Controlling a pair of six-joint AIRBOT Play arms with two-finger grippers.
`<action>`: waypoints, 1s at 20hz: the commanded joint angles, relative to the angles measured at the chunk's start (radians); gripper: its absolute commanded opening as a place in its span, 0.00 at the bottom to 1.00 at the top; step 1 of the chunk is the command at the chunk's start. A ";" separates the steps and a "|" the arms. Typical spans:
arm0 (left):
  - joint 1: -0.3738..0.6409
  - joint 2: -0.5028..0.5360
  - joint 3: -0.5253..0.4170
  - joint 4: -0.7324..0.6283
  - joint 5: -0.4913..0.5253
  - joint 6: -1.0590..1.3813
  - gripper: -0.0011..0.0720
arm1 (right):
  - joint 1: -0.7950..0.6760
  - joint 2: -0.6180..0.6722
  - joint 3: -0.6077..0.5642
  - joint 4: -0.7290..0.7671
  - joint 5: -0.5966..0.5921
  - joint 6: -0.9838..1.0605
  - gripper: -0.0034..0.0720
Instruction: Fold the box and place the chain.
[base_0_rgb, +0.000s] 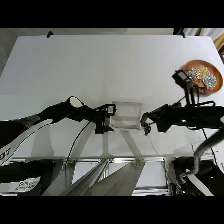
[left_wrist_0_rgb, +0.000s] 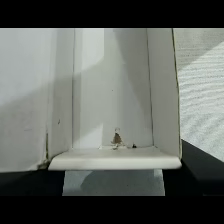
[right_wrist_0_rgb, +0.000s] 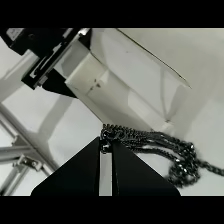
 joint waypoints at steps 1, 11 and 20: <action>0.001 0.000 0.000 0.000 0.000 0.000 0.55 | 0.140 -0.088 -0.006 -0.043 -0.138 0.027 0.07; 0.001 0.001 0.000 0.000 0.000 0.000 0.55 | 0.357 -0.443 -0.006 -0.044 -0.357 0.049 0.07; 0.001 0.001 0.000 0.000 0.000 0.000 0.55 | 0.393 -0.479 -0.006 -0.046 -0.433 0.053 0.29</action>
